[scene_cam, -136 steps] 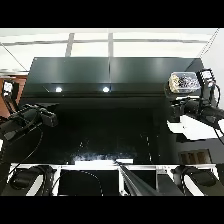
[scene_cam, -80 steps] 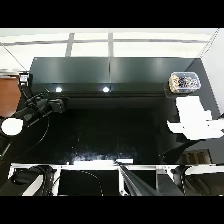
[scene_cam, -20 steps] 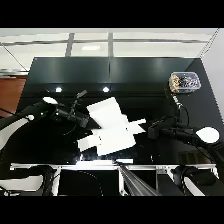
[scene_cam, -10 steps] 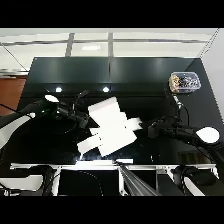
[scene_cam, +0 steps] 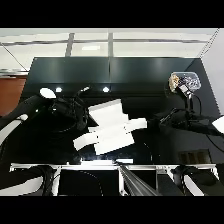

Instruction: Fold the box and place the chain.

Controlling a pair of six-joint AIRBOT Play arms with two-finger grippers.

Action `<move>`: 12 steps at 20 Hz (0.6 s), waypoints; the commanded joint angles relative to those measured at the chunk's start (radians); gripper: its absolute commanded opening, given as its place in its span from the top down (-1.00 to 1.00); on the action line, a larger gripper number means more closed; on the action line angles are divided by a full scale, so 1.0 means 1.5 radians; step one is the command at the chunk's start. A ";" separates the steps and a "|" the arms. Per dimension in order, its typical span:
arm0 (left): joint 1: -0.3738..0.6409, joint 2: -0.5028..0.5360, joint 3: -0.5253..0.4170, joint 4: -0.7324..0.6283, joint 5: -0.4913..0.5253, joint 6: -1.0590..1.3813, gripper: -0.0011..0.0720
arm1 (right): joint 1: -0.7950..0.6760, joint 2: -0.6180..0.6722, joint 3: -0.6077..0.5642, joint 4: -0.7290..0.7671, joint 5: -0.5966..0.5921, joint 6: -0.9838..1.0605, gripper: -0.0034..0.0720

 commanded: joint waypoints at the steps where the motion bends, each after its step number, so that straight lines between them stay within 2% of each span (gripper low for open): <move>1: -0.065 0.073 -0.018 0.037 0.066 0.164 0.91 | -0.005 -0.001 0.021 -0.069 0.036 -0.052 -0.65; 3: -0.109 0.071 -0.034 0.033 0.159 0.242 0.91 | 0.014 -0.001 -0.002 -0.069 0.017 -0.071 -0.66; 5: -0.145 0.060 -0.044 0.032 0.275 0.244 0.91 | 0.046 -0.001 -0.031 -0.069 -0.026 -0.092 -0.66; 6: -0.157 0.051 -0.046 0.032 0.306 0.244 0.91 | 0.064 -0.001 -0.044 -0.075 -0.054 -0.100 -0.65; 9: -0.173 0.013 -0.047 0.032 0.314 0.244 0.91 | 0.108 -0.001 -0.066 -0.098 -0.114 -0.116 -0.65; 12: -0.175 -0.007 -0.047 0.032 0.313 0.244 0.91 | 0.128 -0.005 -0.070 -0.101 -0.116 -0.133 -0.65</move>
